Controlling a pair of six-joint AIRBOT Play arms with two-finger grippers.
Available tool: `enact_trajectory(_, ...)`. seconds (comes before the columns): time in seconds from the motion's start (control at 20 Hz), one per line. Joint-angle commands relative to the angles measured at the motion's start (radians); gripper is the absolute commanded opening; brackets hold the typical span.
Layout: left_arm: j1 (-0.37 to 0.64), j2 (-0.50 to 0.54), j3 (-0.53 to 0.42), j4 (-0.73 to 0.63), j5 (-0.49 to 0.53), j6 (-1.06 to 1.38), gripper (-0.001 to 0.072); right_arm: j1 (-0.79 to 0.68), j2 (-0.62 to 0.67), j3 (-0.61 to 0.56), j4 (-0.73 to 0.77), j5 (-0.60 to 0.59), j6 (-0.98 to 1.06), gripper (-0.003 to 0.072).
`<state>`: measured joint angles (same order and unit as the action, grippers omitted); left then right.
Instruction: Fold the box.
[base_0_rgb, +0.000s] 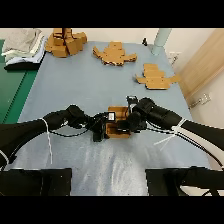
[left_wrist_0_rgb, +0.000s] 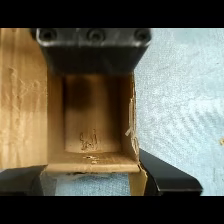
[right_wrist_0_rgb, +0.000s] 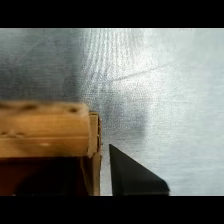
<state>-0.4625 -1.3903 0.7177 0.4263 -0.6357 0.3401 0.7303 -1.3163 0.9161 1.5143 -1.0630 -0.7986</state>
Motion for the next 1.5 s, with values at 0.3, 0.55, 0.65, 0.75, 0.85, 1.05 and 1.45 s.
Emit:
enact_trajectory(0.3,0.001,0.0,0.0,0.0,0.0,0.0,0.0526,0.001,-0.029,0.001,0.004,0.006,0.076,0.0004)
enact_trajectory(0.55,0.001,0.0,0.0,0.0,0.0,0.0,0.0527,0.001,-0.029,0.002,0.004,0.007,0.072,0.031)
enact_trajectory(0.65,0.001,0.0,0.0,0.0,0.0,0.0,0.0526,0.001,-0.029,0.002,0.005,0.006,0.072,0.0315)
enact_trajectory(0.75,0.001,0.0,0.0,0.0,0.0,0.0,0.0526,0.001,-0.029,0.002,0.005,0.006,0.072,0.0312)
enact_trajectory(0.85,0.001,0.0,0.0,0.0,0.0,0.0,0.0527,0.001,-0.029,0.002,0.004,0.005,0.072,0.0242)
enact_trajectory(1.05,0.001,0.0,0.0,0.0,0.0,0.0,0.0527,0.001,-0.029,0.002,0.004,-0.002,0.072,0.0004)
enact_trajectory(1.45,0.001,0.0,0.0,0.0,0.0,0.0,0.0526,0.011,-0.026,0.002,0.061,-0.002,0.039,0.0408)
